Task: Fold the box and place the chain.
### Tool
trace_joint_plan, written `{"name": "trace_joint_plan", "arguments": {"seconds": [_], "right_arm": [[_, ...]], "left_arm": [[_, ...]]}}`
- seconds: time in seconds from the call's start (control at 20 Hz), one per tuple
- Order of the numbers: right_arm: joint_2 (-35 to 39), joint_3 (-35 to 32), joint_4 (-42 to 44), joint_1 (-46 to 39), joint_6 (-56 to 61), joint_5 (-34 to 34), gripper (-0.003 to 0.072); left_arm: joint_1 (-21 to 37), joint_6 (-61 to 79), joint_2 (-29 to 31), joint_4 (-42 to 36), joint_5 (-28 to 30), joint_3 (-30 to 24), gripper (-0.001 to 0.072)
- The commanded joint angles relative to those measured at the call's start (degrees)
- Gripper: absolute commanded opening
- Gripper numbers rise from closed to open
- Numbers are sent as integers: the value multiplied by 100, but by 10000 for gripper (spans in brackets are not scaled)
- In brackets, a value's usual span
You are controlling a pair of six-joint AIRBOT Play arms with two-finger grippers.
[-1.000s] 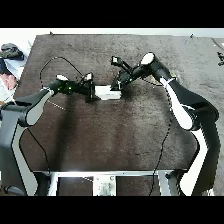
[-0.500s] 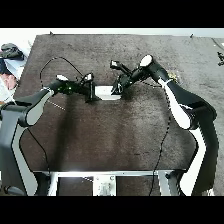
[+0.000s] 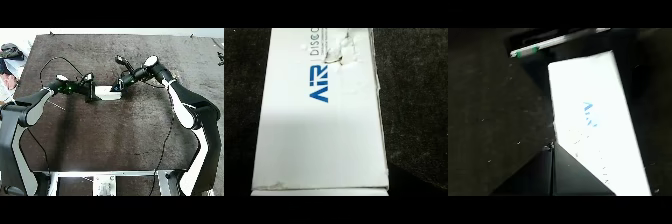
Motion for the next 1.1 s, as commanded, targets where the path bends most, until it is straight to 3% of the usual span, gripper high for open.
{"name": "trace_joint_plan", "arguments": {"seconds": [0.0,0.45,0.6,0.8,1.05], "right_arm": [[4,-455,-72,-9,-4,-391,15],[7,-748,-160,-13,337,-986,15],[184,-739,264,-28,334,-940,15],[990,-739,1071,-39,251,-1036,13],[2238,-815,1056,-42,669,-1049,12]], "left_arm": [[4,4,0,-2,9,4,471],[4,4,0,-2,9,4,471],[4,4,0,-2,9,4,471],[4,4,0,-2,9,4,471],[4,4,0,-2,7,4,471]]}}
